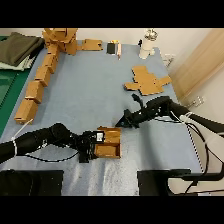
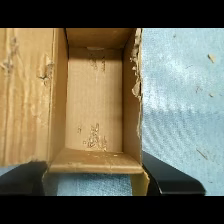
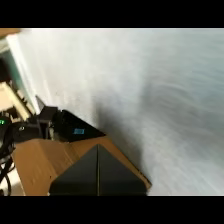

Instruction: Fold the box.

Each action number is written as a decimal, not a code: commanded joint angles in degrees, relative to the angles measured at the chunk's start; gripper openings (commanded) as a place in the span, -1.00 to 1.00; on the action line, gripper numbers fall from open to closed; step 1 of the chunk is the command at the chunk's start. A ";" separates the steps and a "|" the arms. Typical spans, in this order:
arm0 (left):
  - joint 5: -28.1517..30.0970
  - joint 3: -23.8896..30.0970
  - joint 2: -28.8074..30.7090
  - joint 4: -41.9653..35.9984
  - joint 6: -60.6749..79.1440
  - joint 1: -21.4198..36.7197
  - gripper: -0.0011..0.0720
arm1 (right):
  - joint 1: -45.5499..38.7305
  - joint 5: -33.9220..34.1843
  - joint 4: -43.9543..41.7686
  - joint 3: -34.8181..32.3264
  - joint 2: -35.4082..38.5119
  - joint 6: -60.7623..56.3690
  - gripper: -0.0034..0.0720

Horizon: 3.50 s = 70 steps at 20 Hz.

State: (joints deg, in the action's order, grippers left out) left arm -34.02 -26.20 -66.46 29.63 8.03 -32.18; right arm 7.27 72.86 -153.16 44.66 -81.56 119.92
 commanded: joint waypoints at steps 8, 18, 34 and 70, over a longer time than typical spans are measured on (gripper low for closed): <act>0.00 -0.07 0.00 0.00 0.02 0.02 0.11 | 17.70 -12.83 4.44 -11.47 23.47 17.73 -0.90; 0.00 -0.07 0.02 0.00 0.02 0.02 0.11 | 37.70 -30.62 31.85 -13.55 33.51 11.10 -0.91; 0.00 -0.07 0.00 0.00 0.02 0.02 0.11 | 55.93 -39.89 62.40 -19.74 40.50 1.16 0.18; 0.00 -0.07 0.02 0.00 0.02 0.02 0.11 | 59.28 -42.12 73.46 -19.52 40.87 -7.37 -0.48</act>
State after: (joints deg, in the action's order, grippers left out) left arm -34.02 -26.22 -66.46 29.65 8.10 -32.18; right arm 66.50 30.52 -76.86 25.15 -40.51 112.49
